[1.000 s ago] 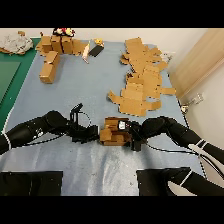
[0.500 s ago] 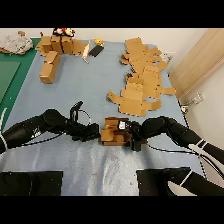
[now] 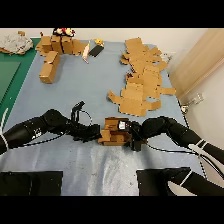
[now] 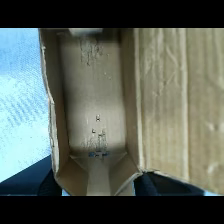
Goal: Fold the box.
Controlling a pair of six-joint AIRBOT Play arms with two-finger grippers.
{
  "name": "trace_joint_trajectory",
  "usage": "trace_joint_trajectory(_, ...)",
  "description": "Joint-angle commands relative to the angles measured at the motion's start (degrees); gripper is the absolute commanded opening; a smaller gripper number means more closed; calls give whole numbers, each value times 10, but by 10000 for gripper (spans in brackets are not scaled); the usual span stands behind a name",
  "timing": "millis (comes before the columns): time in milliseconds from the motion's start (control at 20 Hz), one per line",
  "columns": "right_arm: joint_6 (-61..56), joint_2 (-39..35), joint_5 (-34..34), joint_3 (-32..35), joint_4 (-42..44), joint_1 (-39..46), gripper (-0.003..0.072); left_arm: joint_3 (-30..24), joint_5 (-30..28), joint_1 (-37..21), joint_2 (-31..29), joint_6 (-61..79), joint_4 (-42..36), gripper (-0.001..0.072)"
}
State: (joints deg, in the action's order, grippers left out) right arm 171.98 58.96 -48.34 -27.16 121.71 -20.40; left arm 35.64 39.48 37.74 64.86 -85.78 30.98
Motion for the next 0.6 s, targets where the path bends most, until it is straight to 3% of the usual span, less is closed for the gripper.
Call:
trace_joint_trajectory(0, 0, 0, 0, 0, 0, 0, 529, 0, -11, 1, 10, 7, -16, 244)
trace_joint_trajectory(350, 0, 0, 0, 0, 0, 0, 529, 0, -33, 1, 10, 29, -26, 260)
trace_joint_trajectory(400, 0, 0, 0, 0, 0, 0, 530, 0, -30, 2, 10, 32, -27, 439)
trace_joint_trajectory(450, 0, 0, 0, 0, 0, 0, 530, 0, -21, 2, 10, 24, -27, 510)
trace_joint_trajectory(550, 0, 0, 0, 0, 0, 0, 530, 0, -17, 8, 10, 21, -27, 510)
